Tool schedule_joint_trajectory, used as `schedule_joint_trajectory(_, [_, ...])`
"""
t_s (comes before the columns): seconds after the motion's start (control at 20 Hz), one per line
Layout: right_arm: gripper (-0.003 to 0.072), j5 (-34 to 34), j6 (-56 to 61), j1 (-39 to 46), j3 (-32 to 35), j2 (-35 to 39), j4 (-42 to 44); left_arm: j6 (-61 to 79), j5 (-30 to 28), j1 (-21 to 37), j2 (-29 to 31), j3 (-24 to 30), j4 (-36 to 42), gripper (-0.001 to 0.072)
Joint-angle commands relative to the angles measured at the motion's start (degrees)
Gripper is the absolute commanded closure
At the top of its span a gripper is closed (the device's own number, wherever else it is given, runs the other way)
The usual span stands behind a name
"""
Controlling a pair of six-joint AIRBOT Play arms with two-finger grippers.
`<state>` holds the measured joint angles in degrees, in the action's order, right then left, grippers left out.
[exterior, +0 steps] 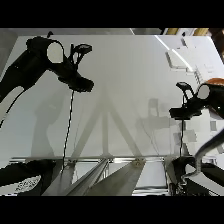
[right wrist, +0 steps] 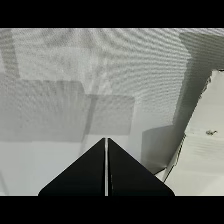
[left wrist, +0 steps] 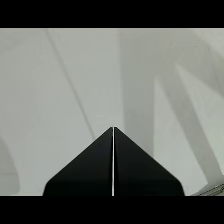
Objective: Fold the box and place the chain.
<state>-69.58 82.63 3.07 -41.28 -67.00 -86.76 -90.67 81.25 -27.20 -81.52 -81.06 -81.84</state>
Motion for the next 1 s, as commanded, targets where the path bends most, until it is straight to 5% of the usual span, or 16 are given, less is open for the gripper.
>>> schedule_joint_trajectory(0.0, [0.0672, 0.0, 0.0, 0.0, 0.0, 0.0, 0.0, 0.0, 0.0, 0.0, 0.0, 0.0, 0.0, 0.0701])
schedule_joint_trajectory(0.2, [0.0671, 3.9, 0.1, 0.0, -0.9, 0.0, 0.3, 0.0, 0.0, 0.0, 0.0, 0.0, 0.0, 0.0701])
schedule_joint_trajectory(0.45, [0.0671, -6.4, -0.6, 9.5, -12.7, 0.0, -14.9, 0.0, 0.0, 0.0, 0.0, 0.0, 0.0, 0.0701])
schedule_joint_trajectory(0.6, [0.0671, -9.2, -4.6, 19.9, -13.8, -0.1, -23.5, 0.0, 0.0, 0.0, 0.0, 0.0, 0.0, 0.0701])
schedule_joint_trajectory(0.65, [0.0641, -9.2, -7.3, 24.2, -13.8, -0.1, -23.6, 0.0, 0.0, 0.0, 0.0, 0.0, 0.0, 0.0701])
schedule_joint_trajectory(0.75, [0.0238, -7.5, -8.3, 31.9, -13.8, -0.3, -22.8, 0.0, 0.0, 0.0, 0.0, 0.0, 0.0, 0.0701])
schedule_joint_trajectory(0.95, [0.0204, -5.1, -12.2, 44.6, -13.8, -2.1, -22.2, 0.0, 0.0, 0.0, 0.0, 0.0, 0.0, 0.0701])
